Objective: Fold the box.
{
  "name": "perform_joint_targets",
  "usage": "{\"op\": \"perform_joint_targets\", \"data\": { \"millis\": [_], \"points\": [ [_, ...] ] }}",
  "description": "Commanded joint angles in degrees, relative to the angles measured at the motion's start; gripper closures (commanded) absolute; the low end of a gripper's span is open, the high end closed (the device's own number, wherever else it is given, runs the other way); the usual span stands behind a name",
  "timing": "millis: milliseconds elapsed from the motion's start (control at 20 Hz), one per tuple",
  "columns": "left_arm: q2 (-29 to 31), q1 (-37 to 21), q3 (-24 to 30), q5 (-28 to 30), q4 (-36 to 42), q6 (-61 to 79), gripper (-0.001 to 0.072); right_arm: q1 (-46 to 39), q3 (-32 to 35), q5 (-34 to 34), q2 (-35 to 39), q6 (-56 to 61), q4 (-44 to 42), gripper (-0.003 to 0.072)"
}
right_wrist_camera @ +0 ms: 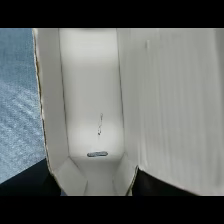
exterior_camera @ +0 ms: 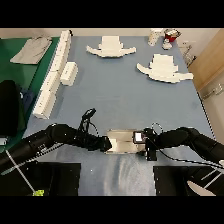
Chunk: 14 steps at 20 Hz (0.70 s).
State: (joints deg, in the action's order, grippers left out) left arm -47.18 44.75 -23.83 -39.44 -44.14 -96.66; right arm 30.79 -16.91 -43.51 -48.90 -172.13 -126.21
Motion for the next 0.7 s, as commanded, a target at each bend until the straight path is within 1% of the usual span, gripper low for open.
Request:
{"op": "perform_joint_targets", "data": {
  "millis": [0,100,300,500,550,650],
  "points": [
    [-3.65,4.94,-4.55,-0.85,-15.39,-18.51,0.027,0.02,-0.04,0.0,0.04,0.02,-0.02,0.0185],
    [-5.68,7.23,-8.28,-3.48,-23.04,-28.79,0.0271,0.02,-0.04,0.0,0.02,0.02,-0.02,0.0185],
    [-12.39,12.15,-16.24,-11.91,-34.21,-42.25,0.0271,0.02,-0.04,0.0,0.04,0.02,-0.02,0.0185],
    [-19.76,17.94,-23.91,-19.41,-41.33,-50.56,0.0272,0.02,-0.04,0.0,0.04,0.02,0.0,0.0185],
    [-21.42,19.04,-25.11,-20.41,-42.05,-51.69,0.0272,0.02,-0.04,0.0,0.04,0.02,-0.02,0.0185],
    [-24.48,20.83,-26.93,-20.59,-42.03,-51.71,0.0272,0.02,-0.04,0.0,0.02,0.02,0.0,0.0185]
  ]
}}
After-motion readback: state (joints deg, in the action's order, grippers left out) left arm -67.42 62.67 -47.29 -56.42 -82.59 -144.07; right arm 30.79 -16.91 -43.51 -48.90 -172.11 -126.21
